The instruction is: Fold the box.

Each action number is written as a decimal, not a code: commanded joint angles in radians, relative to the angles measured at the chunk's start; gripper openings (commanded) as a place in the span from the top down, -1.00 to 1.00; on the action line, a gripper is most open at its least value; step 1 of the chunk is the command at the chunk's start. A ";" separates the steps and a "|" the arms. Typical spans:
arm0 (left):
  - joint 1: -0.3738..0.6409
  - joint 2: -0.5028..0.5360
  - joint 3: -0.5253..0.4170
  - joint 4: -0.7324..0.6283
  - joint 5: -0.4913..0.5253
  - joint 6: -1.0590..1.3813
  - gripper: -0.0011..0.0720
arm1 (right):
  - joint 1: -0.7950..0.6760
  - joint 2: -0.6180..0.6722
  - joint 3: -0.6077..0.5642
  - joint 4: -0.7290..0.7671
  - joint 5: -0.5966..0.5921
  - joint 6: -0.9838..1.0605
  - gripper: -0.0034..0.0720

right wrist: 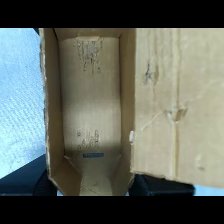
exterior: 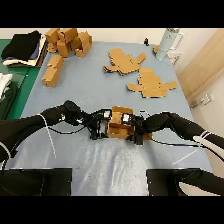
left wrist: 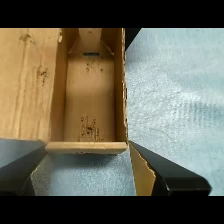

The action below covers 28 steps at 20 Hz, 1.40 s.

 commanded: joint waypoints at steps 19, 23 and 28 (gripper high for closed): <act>-0.069 0.000 0.005 0.125 0.072 -0.282 -0.96 | 0.000 0.000 -0.001 0.000 0.000 0.000 -0.43; -0.084 -0.001 0.006 0.109 0.105 -0.285 -0.96 | 0.000 0.000 -0.001 0.000 0.000 0.000 -0.43; -0.105 -0.015 0.024 0.110 0.114 -0.291 -0.95 | 0.000 0.000 -0.001 0.000 0.000 0.000 -0.43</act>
